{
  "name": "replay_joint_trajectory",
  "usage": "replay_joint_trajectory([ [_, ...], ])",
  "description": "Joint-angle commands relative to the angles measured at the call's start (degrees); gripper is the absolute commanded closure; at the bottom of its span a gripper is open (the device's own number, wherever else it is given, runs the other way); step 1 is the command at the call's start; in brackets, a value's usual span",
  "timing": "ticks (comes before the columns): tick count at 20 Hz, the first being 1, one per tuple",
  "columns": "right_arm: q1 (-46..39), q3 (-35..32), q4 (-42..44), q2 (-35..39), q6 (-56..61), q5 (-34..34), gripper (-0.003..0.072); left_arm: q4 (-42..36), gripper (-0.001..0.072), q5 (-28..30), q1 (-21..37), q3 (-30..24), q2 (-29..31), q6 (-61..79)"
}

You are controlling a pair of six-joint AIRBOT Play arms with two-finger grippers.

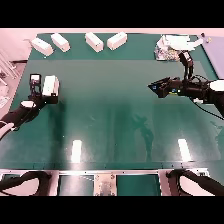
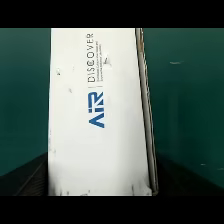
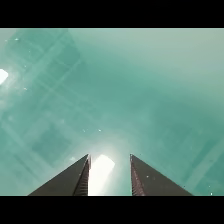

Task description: Fold the box and place the chain.

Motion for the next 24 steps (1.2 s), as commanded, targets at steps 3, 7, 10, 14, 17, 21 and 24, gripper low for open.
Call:
replay_joint_trajectory([
  [3,-0.07,0.7,0.33,1.79,-0.26,-0.59,0.0366,0.11,-0.0011,1.11,0.02,0.04,8.92,4.31],
  [7,-0.09,1.97,0.68,8.0,0.46,-1.84,0.0682,0.07,0.0154,-7.26,0.02,0.02,24.52,3.85],
  [10,-0.07,-0.55,0.63,15.06,2.78,-4.74,0.0684,0.96,0.0695,-21.42,-0.17,-0.11,31.91,2.4],
  [14,-0.07,-10.36,-0.15,27.89,2.75,-15.21,0.0686,0.98,0.0699,-12.92,-5.99,-6.8,40.13,2.12],
  [17,0.02,-21.81,-0.63,39.85,0.79,-26.14,0.0686,0.61,0.0698,2.43,-14.71,-15.54,45.99,2.01],
  [21,0.0,-35.82,-1.55,54.01,-0.7,-34.07,0.0686,0.22,0.0698,18.12,-24.74,-23.43,46.14,2.01],
  [24,0.0,-43.89,-1.92,60.52,-0.7,-34.51,0.0686,-0.28,0.0698,27.17,-30.47,-28.85,46.14,1.14],
])
